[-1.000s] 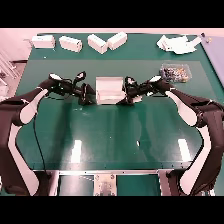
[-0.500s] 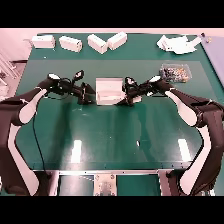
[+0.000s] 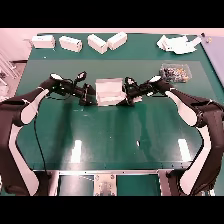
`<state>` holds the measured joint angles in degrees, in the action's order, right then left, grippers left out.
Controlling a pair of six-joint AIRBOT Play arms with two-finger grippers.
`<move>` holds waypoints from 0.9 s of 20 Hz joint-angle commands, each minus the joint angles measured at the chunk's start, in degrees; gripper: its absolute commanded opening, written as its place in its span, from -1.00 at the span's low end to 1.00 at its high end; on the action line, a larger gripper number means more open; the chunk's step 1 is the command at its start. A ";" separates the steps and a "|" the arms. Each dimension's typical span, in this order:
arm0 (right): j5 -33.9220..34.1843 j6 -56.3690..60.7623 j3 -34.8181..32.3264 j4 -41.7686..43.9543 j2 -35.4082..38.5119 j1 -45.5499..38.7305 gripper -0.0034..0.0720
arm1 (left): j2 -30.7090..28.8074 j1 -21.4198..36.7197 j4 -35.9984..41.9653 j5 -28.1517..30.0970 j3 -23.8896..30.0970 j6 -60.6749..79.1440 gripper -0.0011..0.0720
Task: Fold the box and place the chain.
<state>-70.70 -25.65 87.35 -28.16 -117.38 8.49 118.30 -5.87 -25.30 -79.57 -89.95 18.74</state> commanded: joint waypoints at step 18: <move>0.13 0.09 -0.02 0.11 0.02 -0.02 0.58 | 0.04 -1.70 1.25 4.39 0.02 -2.25 1.00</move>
<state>-70.50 -25.56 87.35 -28.12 -117.36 8.40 118.30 -7.22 -25.04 -77.36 -89.95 16.95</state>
